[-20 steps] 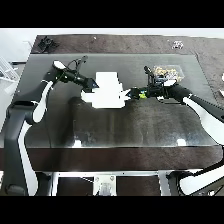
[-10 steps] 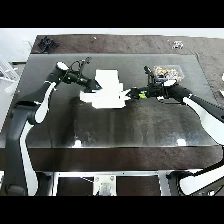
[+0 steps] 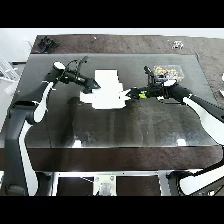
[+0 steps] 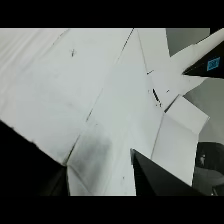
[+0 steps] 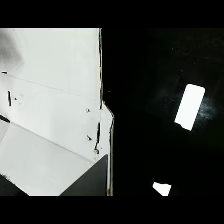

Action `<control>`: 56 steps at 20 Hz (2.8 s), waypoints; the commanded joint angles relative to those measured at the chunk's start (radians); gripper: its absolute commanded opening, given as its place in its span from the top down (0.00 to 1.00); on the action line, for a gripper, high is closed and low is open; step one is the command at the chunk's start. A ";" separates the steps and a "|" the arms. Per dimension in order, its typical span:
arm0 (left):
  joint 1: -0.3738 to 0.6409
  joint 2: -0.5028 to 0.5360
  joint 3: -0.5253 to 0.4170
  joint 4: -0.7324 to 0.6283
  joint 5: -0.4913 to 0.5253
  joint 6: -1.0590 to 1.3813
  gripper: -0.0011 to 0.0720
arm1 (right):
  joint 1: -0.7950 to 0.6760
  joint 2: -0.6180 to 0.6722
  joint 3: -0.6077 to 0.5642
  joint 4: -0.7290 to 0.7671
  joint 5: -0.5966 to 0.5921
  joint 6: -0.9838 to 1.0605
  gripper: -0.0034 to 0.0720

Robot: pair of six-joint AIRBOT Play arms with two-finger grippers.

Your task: Fold the box and place the chain.

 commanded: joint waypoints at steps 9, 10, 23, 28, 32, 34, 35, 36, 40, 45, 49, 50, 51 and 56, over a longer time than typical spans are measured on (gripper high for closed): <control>-0.001 -0.001 0.000 0.002 -0.015 0.014 0.71 | 0.000 0.000 0.000 0.000 0.000 0.000 0.95; -0.001 -0.001 0.000 -0.005 -0.016 0.024 0.71 | 0.000 0.000 0.000 0.000 0.000 0.000 0.95; -0.001 -0.001 -0.003 -0.076 -0.021 0.185 0.96 | -0.033 0.008 -0.006 0.001 0.018 -0.032 0.63; -0.001 0.000 -0.078 -0.127 -0.079 0.499 0.96 | -0.176 0.081 -0.006 0.005 0.019 -0.052 0.63; 0.001 0.002 -0.114 -0.228 -0.082 0.728 0.96 | -0.214 0.095 -0.011 0.002 0.025 -0.077 0.63; 0.002 0.002 -0.114 -0.258 -0.100 0.811 0.96 | -0.204 0.093 -0.015 0.003 0.024 -0.099 0.63; 0.002 0.001 -0.117 -0.253 -0.111 0.835 0.96 | -0.202 0.093 -0.015 0.005 0.021 -0.105 0.63; 0.002 0.004 -0.130 -0.256 -0.110 0.860 0.96 | -0.198 0.093 -0.015 0.004 0.017 -0.105 0.63; 0.002 0.013 -0.169 -0.272 -0.102 0.947 0.96 | -0.187 0.093 -0.015 0.004 -0.003 -0.114 0.63; -0.006 0.091 -0.326 -0.296 0.056 1.107 0.97 | -0.168 0.085 -0.015 0.004 -0.006 -0.132 0.63; -0.008 0.130 -0.399 -0.312 0.120 1.189 0.97 | -0.167 0.061 -0.015 0.005 -0.006 -0.157 0.63; -0.008 0.130 -0.399 -0.302 0.116 1.202 0.96 | -0.167 0.056 -0.015 0.005 -0.006 -0.157 0.63; -0.010 0.130 -0.399 -0.288 0.119 1.205 0.97 | -0.167 0.052 -0.015 0.004 -0.006 -0.157 0.63; -0.027 0.130 -0.401 -0.238 0.133 1.218 0.96 | -0.167 0.051 -0.015 0.004 -0.005 -0.158 0.63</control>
